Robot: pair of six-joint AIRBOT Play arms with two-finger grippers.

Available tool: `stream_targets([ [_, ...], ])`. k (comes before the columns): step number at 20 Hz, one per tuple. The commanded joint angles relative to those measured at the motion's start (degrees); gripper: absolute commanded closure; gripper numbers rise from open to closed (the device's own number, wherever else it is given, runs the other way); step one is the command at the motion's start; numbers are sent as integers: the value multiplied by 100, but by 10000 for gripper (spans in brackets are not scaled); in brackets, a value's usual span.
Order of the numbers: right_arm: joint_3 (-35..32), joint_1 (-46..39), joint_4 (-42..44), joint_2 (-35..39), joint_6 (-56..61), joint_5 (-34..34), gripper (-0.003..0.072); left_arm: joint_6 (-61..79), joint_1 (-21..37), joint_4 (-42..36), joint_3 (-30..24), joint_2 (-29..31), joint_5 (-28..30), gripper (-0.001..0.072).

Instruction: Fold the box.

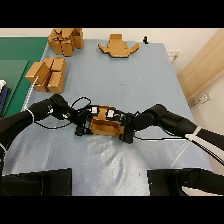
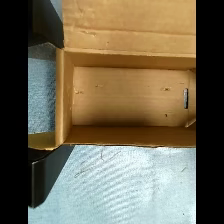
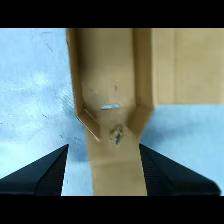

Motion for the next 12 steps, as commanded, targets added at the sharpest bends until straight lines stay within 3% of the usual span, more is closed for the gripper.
stream_targets([
  [1, 4, -369, -229, 409, 649, -256, -34, -35, 7, 94, 0, -4, 83, 483],
  [4, 4, -1139, 557, 1108, 975, -212, -23, -33, 7, 94, 0, -4, 92, 482],
  [5, 4, -1338, 1384, 1314, 953, -63, 125, -33, 7, 92, 0, -4, 94, 483],
  [6, 4, -1397, 2070, 1429, 713, 94, 484, -33, 7, 92, 0, -4, 92, 482],
  [7, 4, -1346, 2522, 1460, 269, 208, 681, -35, 7, 92, 0, -4, 85, 482],
  [9, 44, -1008, 2739, 1172, 118, 472, 684, -35, 7, 94, 0, -4, 87, 483],
  [12, 614, -667, 2988, 22, 208, 437, 685, -35, 7, 92, 0, -4, 85, 482],
])
